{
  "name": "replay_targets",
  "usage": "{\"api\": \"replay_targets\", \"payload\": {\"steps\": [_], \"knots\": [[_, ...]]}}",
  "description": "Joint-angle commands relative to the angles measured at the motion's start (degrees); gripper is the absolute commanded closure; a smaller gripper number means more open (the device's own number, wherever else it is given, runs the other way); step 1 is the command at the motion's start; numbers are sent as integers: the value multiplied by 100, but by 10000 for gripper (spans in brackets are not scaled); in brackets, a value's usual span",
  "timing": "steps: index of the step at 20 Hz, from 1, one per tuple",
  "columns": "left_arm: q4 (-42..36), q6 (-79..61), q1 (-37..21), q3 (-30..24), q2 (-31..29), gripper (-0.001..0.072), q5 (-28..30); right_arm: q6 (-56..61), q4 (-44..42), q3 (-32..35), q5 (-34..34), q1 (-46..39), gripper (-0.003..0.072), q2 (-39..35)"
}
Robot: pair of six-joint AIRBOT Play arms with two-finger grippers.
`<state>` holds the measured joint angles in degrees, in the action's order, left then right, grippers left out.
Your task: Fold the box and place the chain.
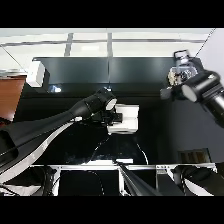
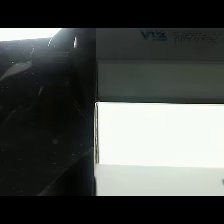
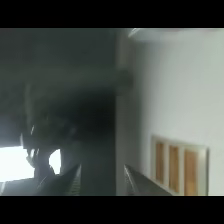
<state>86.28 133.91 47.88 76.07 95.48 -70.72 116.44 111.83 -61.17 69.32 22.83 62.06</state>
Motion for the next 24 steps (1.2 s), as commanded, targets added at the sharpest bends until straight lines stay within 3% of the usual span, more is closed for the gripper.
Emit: {"api": "replay_targets", "payload": {"steps": [1,4,6,10,13,14,15,21,22,23,24], "knots": [[2,0,-4,-2,0,688,0,-144,289,63,-1399,-1285,-25,243],[2,0,-4,-2,0,688,0,-173,-627,-31,-2374,-2302,-29,1008],[2,0,-4,-2,0,688,0,-210,-1143,-562,-2507,-2750,-29,1744],[0,0,-4,-2,0,688,-2,-852,-1961,-2669,-1582,-3191,-29,3585],[2,0,-4,-2,0,688,-2,-881,-2081,-4052,-964,-3257,-20,4688],[0,0,-4,-2,0,688,0,-879,-2098,-4334,-833,-3261,114,4942],[2,0,-4,-2,0,688,-2,-879,-2096,-4575,-715,-3259,139,5163],[0,0,-4,-2,0,688,-26,-872,-2092,-4924,-741,-3322,141,5681],[0,0,-4,-2,0,688,-26,-874,-2090,-4927,-691,-3346,247,5685],[0,0,-4,-2,0,688,-26,-946,-2094,-4977,-575,-3379,658,5665],[0,0,-4,-2,0,688,-26,-1064,-2092,-5108,-431,-3412,671,5650]]}}
